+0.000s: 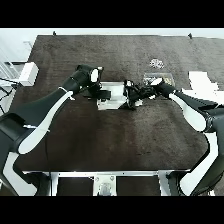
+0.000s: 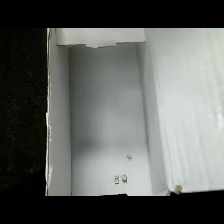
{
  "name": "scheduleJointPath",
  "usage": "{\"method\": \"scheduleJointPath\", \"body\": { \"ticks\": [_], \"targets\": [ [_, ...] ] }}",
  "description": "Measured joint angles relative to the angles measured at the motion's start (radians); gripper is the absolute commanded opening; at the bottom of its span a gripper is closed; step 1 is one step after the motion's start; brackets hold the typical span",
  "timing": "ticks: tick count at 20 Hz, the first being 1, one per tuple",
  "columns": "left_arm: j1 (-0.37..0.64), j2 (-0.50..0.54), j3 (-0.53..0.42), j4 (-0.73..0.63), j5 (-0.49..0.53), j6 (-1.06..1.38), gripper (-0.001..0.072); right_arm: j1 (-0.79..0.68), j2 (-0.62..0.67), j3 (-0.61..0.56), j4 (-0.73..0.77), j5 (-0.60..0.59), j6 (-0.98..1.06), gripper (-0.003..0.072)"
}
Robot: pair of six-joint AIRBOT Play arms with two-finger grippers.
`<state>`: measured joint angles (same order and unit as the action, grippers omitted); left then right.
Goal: Fold the box and place the chain.
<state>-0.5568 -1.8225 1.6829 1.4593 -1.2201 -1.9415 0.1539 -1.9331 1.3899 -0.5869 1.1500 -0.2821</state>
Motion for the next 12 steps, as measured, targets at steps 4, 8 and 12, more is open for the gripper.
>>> {"method": "scheduleJointPath", "body": {
  "ticks": [4,8,12],
  "targets": [
    [-0.002,-0.003,0.006,0.032,-0.018,-0.026,0.0417,0.0,0.0,0.0,0.0,0.0,0.0,0.0584],
    [-0.009,-0.007,0.008,0.044,-0.018,-0.04,0.0417,0.0,0.0,0.0,0.0,0.0,0.0,0.0584],
    [-0.014,-0.014,0.007,0.055,-0.017,-0.055,0.0416,0.0,0.0,0.0,0.0,0.0,0.0,0.0584]
  ]
}}
